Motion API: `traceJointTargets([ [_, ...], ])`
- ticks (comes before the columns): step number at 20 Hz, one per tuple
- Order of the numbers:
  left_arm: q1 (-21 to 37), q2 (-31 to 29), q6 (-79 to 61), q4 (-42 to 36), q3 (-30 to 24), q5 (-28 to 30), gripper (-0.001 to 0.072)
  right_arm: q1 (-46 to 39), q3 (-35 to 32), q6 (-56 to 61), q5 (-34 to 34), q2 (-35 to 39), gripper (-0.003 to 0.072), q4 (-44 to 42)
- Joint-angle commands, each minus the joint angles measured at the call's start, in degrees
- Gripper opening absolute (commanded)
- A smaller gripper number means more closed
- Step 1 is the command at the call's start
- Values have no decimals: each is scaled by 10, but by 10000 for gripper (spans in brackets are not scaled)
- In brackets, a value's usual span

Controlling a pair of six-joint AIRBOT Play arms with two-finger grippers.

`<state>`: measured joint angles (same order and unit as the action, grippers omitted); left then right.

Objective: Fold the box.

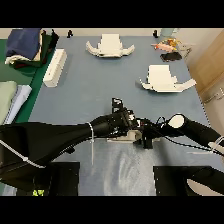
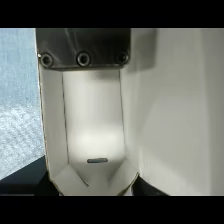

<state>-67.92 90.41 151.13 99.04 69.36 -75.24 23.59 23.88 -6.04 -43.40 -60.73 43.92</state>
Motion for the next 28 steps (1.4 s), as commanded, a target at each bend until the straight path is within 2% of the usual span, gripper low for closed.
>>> traceJointTargets([
  [1,0,3,17,-3,0,-3,20,0,0,0,0,0,504,0],
  [2,0,2,17,-5,1,-4,82,0,0,0,0,0,504,0],
  [3,0,3,18,-8,1,-3,378,0,0,0,0,0,504,0],
  [4,1,2,18,-10,1,-4,467,0,0,0,0,0,504,0],
  [14,1,7,30,-13,1,-2,465,0,0,0,0,0,505,0],
  [15,1,7,30,-13,1,-2,448,0,0,0,0,0,504,0],
  [16,2,6,30,-14,1,-4,278,0,0,0,0,0,504,0],
  [17,1,5,27,-20,2,-9,248,0,0,0,0,0,504,0],
  [21,2,-8,-12,-23,35,-94,252,0,0,0,0,0,504,0],
  [25,10,-27,-21,-18,40,-103,262,0,0,0,0,0,504,0],
  [26,14,-32,-25,-21,41,-104,421,0,0,0,0,0,504,0],
  [27,20,-37,-25,-29,43,-106,550,0,0,0,0,0,504,0],
  [28,26,-44,-27,-35,49,-110,544,0,0,0,0,0,504,0],
])
